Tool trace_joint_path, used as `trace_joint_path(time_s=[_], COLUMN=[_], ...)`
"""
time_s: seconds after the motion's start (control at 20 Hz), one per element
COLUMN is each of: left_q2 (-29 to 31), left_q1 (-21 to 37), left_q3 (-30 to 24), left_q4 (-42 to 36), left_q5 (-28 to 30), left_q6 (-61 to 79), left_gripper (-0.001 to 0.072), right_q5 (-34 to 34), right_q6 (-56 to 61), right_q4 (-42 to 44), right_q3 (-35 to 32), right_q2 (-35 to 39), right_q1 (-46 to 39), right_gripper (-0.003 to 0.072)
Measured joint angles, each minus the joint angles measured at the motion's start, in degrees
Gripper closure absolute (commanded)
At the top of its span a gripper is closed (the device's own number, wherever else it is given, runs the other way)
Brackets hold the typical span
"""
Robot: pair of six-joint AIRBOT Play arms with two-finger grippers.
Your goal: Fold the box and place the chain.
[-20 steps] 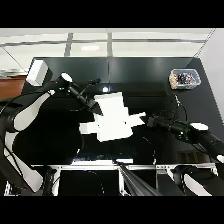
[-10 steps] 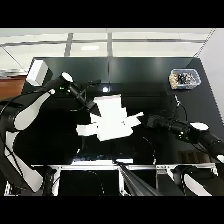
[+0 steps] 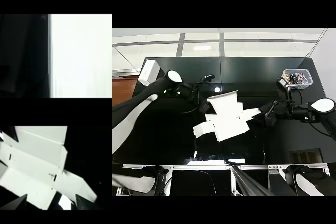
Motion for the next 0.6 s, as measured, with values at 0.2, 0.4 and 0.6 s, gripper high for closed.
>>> trace_joint_path(time_s=[0.2,0.4,0.6], left_q2=[11.6,14.1,12.1], left_q1=[-3.5,-7.5,-9.9], left_q3=[-11.1,-15.2,-16.3], left_q4=[-0.8,3.2,4.3], left_q5=[11.7,19.1,25.8], left_q6=[15.1,28.5,34.2], left_gripper=[0.0684,0.0684,0.0684], right_q5=[1.1,-1.7,-3.1], right_q6=[-5.1,-8.7,-10.7], right_q4=[-8.7,-16.5,-19.4], right_q3=[2.3,2.5,0.0], right_q2=[0.0,-0.1,-0.1], right_q1=[5.0,11.0,14.6], right_gripper=[0.0000,0.0000,0.0000])
